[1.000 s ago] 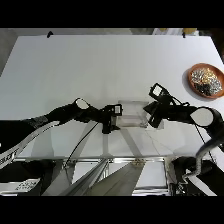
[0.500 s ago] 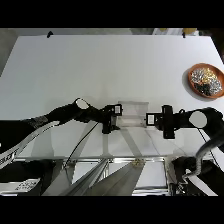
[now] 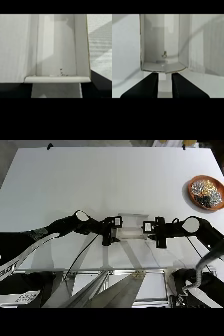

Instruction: Fold the box and place the chain.

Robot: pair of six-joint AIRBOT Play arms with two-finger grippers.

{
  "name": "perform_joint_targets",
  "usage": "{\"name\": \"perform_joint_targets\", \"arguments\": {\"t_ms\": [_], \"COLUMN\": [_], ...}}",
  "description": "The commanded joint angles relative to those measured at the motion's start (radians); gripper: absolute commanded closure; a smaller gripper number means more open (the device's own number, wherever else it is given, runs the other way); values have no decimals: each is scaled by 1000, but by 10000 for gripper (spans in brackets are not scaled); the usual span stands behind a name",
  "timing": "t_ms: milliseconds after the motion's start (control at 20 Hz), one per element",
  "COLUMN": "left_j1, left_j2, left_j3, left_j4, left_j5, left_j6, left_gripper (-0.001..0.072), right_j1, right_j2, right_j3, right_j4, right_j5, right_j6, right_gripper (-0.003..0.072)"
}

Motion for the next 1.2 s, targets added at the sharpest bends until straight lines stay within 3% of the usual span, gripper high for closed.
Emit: {"name": "perform_joint_targets", "arguments": {"t_ms": [0, 350, 550, 800, 850, 900, 1100, 1150], "left_j1": [0, 0, 0, 0, 0, 0, 0, 0], "left_j2": [0, 0, 0, 0, 0, 0, 0, 0], "left_j3": [0, 0, 0, 0, 0, 0, 0, 0], "left_j4": [0, 0, 0, 0, 0, 0, 0, 0], "left_j5": [0, 0, 0, 0, 0, 0, 0, 0], "left_j6": [0, 0, 0, 0, 0, 0, 0, 0], "left_gripper": [395, 395, 395, 395, 395, 395, 395, 395], "right_j1": [-2, -2, -2, -2, -14, -40, -222, -273], "right_j2": [-25, -46, -55, 58, 104, 157, 325, 337], "right_j3": [0, 0, 0, 0, 0, 0, 0, 0], "right_j4": [117, 179, 181, 11, -37, -58, -92, -94], "right_j5": [-28, -24, -17, 0, 7, 21, 85, 79], "right_j6": [-34, -34, -22, 148, 211, 298, 554, 622], "right_gripper": [530, 522, 226, 214, 224, 281, 638, 668]}}
